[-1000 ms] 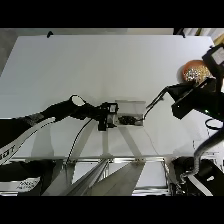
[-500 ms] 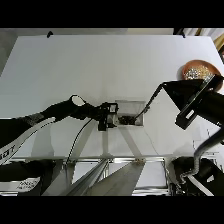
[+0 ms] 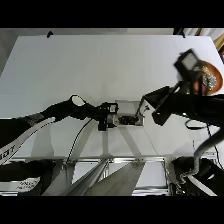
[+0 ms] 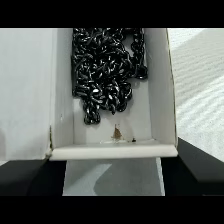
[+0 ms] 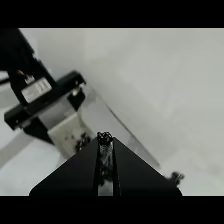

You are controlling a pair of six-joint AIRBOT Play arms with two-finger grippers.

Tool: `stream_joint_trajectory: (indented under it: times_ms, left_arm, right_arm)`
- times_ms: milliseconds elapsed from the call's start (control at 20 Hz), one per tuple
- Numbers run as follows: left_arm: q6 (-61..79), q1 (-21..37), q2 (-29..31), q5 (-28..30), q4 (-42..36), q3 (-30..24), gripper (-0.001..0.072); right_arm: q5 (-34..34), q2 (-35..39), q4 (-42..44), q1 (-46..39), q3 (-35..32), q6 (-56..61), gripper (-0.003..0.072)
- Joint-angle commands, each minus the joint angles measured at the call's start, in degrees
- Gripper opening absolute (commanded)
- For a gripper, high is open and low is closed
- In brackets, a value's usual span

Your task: Fold the box and place the chain.

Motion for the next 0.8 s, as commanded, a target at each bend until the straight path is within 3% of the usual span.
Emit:
stream_joint_trajectory:
  times_ms: [0, 500, 650, 750]
  left_arm:
    - [0.0, 0.04, 0.02, 0.0, 0.02, 0.04, 0.0256]
    - [0.02, 0.04, 0.02, 0.0, 0.02, 0.04, 0.0256]
    - [0.02, 0.04, 0.02, 0.0, 0.02, 0.04, 0.0256]
    - [0.0, 0.04, 0.02, -0.02, 0.02, 0.04, 0.0256]
  right_arm:
    - [2.67, -8.76, 0.66, 0.07, 0.0, 0.02, 0.0013]
    - [6.19, -22.91, 4.79, 0.07, -0.02, 0.07, 0.0017]
    - [7.82, -22.88, 7.15, 0.07, 0.0, 0.46, 0.02]
    - [9.68, -21.77, 7.02, 0.04, 0.0, 0.61, 0.0226]
